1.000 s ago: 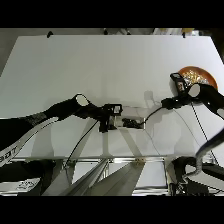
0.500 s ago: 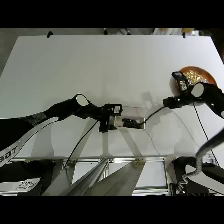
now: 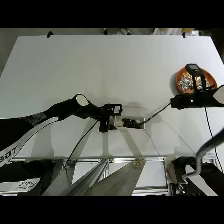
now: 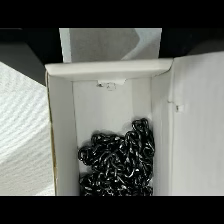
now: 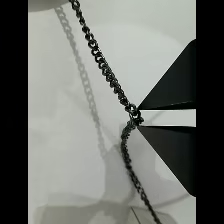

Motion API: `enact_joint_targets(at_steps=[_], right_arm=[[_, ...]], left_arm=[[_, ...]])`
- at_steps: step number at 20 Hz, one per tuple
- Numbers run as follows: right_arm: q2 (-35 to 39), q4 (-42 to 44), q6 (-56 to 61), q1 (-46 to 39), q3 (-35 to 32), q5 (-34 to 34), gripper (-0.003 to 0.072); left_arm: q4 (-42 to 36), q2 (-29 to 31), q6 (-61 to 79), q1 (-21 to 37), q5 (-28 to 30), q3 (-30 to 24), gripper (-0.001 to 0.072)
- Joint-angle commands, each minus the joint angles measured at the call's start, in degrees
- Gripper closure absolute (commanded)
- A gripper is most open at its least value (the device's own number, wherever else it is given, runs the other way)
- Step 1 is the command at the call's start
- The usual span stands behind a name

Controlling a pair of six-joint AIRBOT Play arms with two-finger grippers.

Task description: Fold the box and place the chain.

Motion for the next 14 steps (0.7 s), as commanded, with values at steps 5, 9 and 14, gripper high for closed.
enact_joint_targets(at_steps=[5,9,14], right_arm=[[9.31,5.88,-2.56,3.78,0.04,8.76,0.0672],[13.25,8.81,-3.19,6.82,0.04,9.79,0.0672],[17.22,16.09,-4.52,10.38,0.04,9.79,0.0672]], left_arm=[[0.02,0.00,0.02,0.00,0.00,-0.02,0.0454],[0.02,0.00,0.02,0.00,0.00,0.00,0.0454],[0.02,0.00,0.02,0.00,0.00,0.00,0.0454]])
